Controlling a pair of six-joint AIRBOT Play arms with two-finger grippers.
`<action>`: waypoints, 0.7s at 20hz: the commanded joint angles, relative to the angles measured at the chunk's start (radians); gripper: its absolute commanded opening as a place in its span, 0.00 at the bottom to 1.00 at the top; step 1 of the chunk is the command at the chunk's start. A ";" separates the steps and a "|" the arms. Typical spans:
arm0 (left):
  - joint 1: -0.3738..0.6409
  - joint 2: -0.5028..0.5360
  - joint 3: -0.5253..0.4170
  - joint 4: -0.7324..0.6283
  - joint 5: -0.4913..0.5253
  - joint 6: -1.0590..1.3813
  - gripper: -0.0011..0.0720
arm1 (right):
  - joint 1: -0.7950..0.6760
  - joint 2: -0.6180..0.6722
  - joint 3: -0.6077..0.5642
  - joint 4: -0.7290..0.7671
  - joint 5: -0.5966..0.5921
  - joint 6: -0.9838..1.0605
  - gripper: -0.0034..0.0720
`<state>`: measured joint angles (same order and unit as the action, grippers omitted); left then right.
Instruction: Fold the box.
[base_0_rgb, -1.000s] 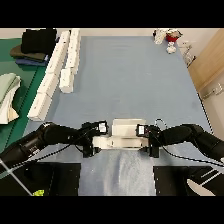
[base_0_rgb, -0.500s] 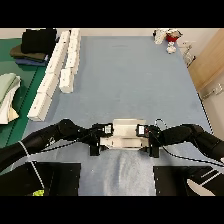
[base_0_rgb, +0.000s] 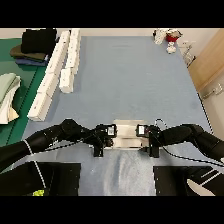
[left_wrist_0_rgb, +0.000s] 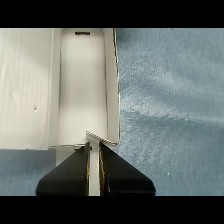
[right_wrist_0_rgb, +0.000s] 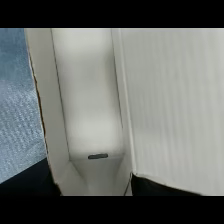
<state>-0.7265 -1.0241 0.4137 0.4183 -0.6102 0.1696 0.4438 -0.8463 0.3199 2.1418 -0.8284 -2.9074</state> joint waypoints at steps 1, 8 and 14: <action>-0.016 -0.045 0.018 -0.087 0.014 0.026 0.16 | 0.000 0.000 0.001 0.001 0.000 0.000 0.73; -0.016 -0.086 0.041 -0.096 0.011 -0.014 0.79 | 0.000 0.000 0.001 0.001 0.000 0.000 0.73; -0.014 -0.038 0.042 0.048 0.006 -0.210 0.03 | 0.000 0.000 0.001 0.001 0.000 0.000 0.73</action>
<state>-0.7414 -1.0893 0.4545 0.3603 -0.6010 0.0902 0.4438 -0.8463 0.3199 2.1410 -0.8291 -2.9070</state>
